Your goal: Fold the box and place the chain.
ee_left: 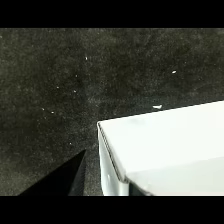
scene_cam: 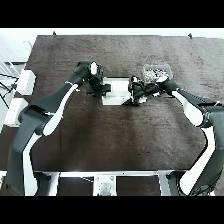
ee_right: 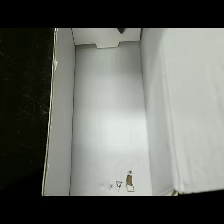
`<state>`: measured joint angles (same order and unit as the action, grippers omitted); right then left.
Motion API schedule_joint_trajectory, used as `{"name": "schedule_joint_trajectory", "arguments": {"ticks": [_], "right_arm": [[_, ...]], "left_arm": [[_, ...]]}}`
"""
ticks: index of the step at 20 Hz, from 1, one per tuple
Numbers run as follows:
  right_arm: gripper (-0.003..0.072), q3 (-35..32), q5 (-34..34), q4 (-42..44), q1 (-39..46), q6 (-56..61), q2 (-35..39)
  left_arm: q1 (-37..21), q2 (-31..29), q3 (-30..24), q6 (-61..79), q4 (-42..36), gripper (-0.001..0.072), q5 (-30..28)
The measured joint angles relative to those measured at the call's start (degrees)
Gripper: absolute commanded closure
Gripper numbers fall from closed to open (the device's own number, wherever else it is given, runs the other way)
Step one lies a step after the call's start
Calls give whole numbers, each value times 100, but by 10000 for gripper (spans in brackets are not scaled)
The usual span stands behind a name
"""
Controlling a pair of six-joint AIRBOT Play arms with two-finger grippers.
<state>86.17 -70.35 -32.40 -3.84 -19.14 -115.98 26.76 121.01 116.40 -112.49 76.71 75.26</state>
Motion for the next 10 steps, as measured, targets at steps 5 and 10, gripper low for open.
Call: {"name": "schedule_joint_trajectory", "arguments": {"ticks": [5,10], "right_arm": [[134,0,0,0,0,0,0],[134,0,0,0,0,0,0]], "left_arm": [[114,2,7,7,238,503,-81],[184,2,7,28,380,503,-129]]}}
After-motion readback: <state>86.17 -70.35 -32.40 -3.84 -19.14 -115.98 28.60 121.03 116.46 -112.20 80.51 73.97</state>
